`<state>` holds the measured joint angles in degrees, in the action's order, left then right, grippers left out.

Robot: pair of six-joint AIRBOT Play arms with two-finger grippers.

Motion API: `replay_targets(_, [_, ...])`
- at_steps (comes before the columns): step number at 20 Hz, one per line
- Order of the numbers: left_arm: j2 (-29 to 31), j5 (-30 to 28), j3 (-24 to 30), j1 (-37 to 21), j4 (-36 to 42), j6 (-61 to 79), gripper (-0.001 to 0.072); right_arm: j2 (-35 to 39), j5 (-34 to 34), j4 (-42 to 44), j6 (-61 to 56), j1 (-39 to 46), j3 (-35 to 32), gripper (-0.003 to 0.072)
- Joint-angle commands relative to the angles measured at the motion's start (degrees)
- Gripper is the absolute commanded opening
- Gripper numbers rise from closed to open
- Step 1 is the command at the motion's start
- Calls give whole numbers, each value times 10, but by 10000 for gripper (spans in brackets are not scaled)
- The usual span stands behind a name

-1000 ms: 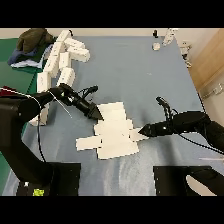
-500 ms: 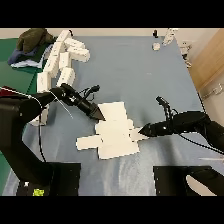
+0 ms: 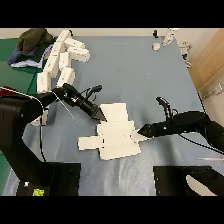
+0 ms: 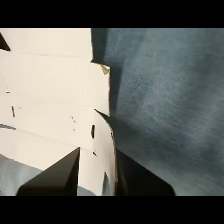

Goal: Fold the box.

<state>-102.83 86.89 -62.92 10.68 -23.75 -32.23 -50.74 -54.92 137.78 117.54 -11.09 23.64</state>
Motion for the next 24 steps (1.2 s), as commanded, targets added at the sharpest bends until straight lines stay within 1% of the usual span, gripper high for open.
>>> replay_targets(1, [7,2,-7,1,12,44,12,0,23,-53,0,0,2,314])
replay_targets(3, [35,-8,-8,1,12,90,10,0,50,-112,-10,0,5,314])
replay_targets(6, [94,-41,-8,7,-3,130,10,0,101,-235,-101,1,18,318])
replay_targets(7, [110,-54,-8,13,-16,137,10,0,114,-268,-139,1,30,400])
replay_targets(8, [124,-72,-8,23,-29,145,10,0,122,-287,-164,1,45,504])
replay_targets(9, [135,-89,-7,32,-35,159,10,0,128,-296,-180,1,65,566])
replay_targets(11, [155,-124,2,54,-37,178,9,0,130,-296,-188,1,106,573])
replay_targets(13, [183,-168,28,79,-48,205,8,1,130,-298,-214,1,146,573])
replay_targets(16, [250,-272,94,116,-54,256,8,0,141,-300,-241,2,179,573])
replay_targets(19, [346,-386,176,155,-54,299,8,-1,161,-301,-272,2,179,573])
replay_targets(22, [458,-532,269,215,-54,350,8,-12,161,-300,-282,2,179,572])
replay_targets(24, [518,-629,325,263,-54,376,9,-25,161,-300,-290,2,179,572])
